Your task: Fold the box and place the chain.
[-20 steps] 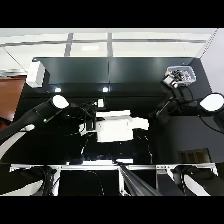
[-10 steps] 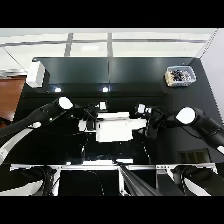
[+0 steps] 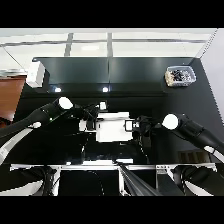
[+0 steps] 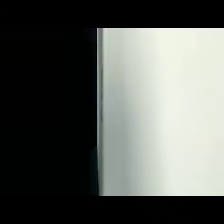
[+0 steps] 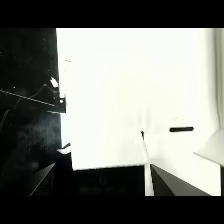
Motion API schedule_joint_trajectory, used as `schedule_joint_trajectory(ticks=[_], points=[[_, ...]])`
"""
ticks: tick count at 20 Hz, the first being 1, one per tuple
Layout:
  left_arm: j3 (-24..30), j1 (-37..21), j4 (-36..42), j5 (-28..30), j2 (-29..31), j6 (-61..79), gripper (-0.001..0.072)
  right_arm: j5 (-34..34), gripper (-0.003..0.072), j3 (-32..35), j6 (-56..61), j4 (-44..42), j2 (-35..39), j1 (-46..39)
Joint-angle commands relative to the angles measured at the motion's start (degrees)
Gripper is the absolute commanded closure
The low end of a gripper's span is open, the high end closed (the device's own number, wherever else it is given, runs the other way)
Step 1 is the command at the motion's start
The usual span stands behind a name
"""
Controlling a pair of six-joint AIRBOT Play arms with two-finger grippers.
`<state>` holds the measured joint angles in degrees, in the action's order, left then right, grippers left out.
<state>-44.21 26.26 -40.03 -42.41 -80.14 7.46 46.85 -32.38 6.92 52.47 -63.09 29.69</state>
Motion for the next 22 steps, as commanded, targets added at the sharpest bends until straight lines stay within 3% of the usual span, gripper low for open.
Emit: schedule_joint_trajectory(ticks=[1, 12, 22], points=[[0.00, 0.02, 0.02, -0.04, -0.04, 0.00, 0.0688, -2.08, 0.0015, 0.04, -1.88, -0.39, -1.66, 2.56], [0.00, 0.02, 0.02, -0.07, -0.04, -0.20, 0.0688, -5.99, 0.0016, -0.09, -3.02, 0.09, -2.75, 4.46], [0.00, 0.02, 0.02, -0.04, -0.04, -0.20, 0.0687, -2.27, 0.0016, -0.81, -7.89, -3.10, -3.37, 4.48]])
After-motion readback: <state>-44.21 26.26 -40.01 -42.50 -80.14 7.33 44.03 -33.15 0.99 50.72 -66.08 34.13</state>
